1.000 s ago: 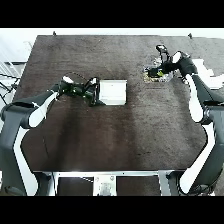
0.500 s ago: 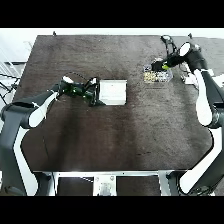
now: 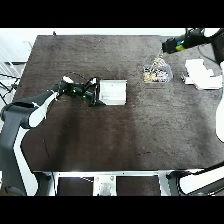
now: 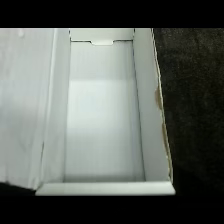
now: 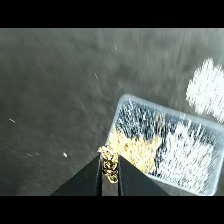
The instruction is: Fold the box and place the chain.
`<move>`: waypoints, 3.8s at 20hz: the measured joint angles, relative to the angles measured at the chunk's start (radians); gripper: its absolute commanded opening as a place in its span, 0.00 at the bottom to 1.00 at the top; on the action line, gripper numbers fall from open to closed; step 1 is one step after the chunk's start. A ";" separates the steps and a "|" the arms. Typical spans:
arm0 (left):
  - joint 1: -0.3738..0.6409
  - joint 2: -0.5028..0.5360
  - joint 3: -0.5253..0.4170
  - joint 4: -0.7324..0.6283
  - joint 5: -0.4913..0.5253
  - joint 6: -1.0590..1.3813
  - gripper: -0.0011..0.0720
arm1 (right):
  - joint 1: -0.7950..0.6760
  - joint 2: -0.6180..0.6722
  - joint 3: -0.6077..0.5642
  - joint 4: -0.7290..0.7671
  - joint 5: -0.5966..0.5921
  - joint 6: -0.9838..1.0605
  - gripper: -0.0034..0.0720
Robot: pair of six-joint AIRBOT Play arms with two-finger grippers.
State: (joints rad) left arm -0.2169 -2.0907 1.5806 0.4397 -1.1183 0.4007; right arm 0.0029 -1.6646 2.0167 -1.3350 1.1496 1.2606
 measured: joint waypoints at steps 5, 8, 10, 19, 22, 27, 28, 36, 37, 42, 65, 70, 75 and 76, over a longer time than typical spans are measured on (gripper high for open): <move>0.000 0.000 0.000 0.000 0.000 0.000 0.70 | 0.056 0.155 0.000 0.000 0.031 -0.009 0.06; 0.000 0.000 0.000 0.000 0.000 0.000 0.70 | 0.096 0.215 0.001 -0.002 0.085 -0.011 0.06; 0.000 0.000 0.000 0.000 0.000 0.000 0.70 | 0.129 0.242 0.001 -0.002 0.127 -0.013 0.06; 0.000 0.000 0.000 0.000 0.000 0.000 0.70 | 0.348 0.278 -0.049 -0.003 0.258 -0.011 0.06; 0.000 0.000 0.000 0.000 0.000 0.000 0.70 | 0.408 0.278 -0.123 -0.003 0.215 0.004 0.06; 0.000 0.000 0.000 0.000 0.000 0.000 0.70 | 0.457 0.272 -0.303 0.000 0.044 0.047 0.06; 0.000 0.000 0.000 0.000 0.000 0.000 0.70 | 0.460 0.268 -0.336 0.002 0.007 0.060 0.06; 0.000 0.000 0.000 0.000 0.000 0.000 0.70 | 0.469 0.150 -0.513 0.058 -0.259 0.121 0.06; 0.000 0.000 0.000 0.000 0.000 0.000 0.70 | 0.469 0.121 -0.524 0.064 -0.287 0.126 0.06; 0.000 0.000 0.000 0.000 0.000 0.000 0.70 | 0.464 0.014 -0.545 0.074 -0.389 0.146 0.63; 0.000 0.000 0.000 0.000 -0.001 0.000 0.70 | 0.011 -0.111 -0.645 0.308 -0.564 0.072 0.69; 0.000 0.000 0.000 0.000 0.000 0.000 0.70 | 0.003 -0.202 -0.576 0.465 -0.598 -0.036 0.16; 0.000 0.000 0.000 0.000 0.000 0.000 0.70 | -0.012 -0.204 -0.557 0.509 -0.586 -0.066 0.06; 0.000 0.000 0.000 0.000 0.000 0.000 0.70 | -0.012 -0.185 -0.555 0.510 -0.566 -0.068 0.06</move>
State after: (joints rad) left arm -0.2169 -2.0907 1.5806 0.4393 -1.1187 0.4004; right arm -0.0090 -1.8492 1.4612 -0.8246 0.5838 1.1923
